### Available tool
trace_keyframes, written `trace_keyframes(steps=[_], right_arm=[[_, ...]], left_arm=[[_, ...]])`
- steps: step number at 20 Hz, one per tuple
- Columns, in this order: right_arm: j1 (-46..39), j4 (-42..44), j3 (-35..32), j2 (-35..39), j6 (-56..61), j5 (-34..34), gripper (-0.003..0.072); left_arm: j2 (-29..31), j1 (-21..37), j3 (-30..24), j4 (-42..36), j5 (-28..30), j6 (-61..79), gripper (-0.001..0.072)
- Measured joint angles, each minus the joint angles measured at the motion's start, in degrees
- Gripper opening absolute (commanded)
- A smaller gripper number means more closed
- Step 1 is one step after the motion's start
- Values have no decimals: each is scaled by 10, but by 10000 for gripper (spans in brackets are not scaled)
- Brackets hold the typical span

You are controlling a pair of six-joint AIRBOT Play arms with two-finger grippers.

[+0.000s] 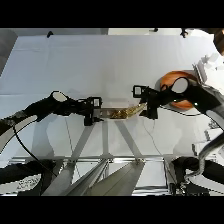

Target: Fold the box and place the chain.

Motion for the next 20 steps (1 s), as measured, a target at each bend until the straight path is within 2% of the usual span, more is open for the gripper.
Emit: trace_keyframes(steps=[4, 8, 11, 13, 18, 19, 20], right_arm=[[-3, 72, -3, -53, -141, -28, 606], [-3, 103, -3, -82, -212, -42, 605], [-3, 110, -4, -96, -232, -45, 602], [-3, 114, -4, -101, -237, -46, 528], [-3, 111, -6, -109, -219, -43, 521], [-3, 107, -8, -111, -209, -44, 479], [-3, 104, -10, -111, -199, -47, 325]], left_arm=[[0, 0, 0, 0, 0, 0, 433], [0, 0, 0, 0, 0, 0, 433], [0, 0, 0, 0, 0, 0, 433], [0, 0, 0, 0, 0, 0, 433], [0, 0, 0, 0, 0, 0, 433], [0, 0, 0, 0, 0, 0, 433], [0, 0, 0, 0, 0, 0, 433]])
